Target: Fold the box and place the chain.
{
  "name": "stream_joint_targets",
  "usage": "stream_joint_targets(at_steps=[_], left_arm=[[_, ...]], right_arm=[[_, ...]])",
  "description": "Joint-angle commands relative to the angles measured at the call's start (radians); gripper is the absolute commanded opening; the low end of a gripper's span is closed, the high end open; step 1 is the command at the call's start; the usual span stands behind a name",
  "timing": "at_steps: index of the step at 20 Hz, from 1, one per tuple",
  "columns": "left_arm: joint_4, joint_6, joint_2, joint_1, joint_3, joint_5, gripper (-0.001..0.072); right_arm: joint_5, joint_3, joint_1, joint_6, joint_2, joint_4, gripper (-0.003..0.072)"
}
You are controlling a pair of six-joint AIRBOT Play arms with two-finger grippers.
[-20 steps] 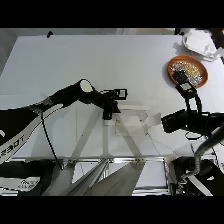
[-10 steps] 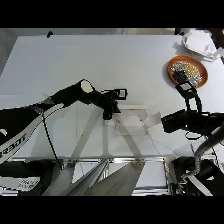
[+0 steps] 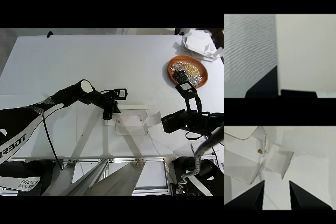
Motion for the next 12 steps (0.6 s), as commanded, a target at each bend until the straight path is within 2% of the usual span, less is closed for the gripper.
stream_joint_targets(at_steps=[1,11,12], left_arm=[[0.000,-0.004,0.000,-0.001,0.001,-0.003,0.0012],[0.000,-0.004,0.000,-0.001,0.001,-0.003,0.0012],[0.000,-0.004,0.000,-0.001,0.001,-0.003,0.0012]], right_arm=[[0.000,0.001,0.000,0.000,0.001,0.000,0.0341],[0.005,0.001,0.000,0.000,0.001,0.046,0.0336],[0.008,0.001,0.000,0.000,0.001,0.052,0.0274]])
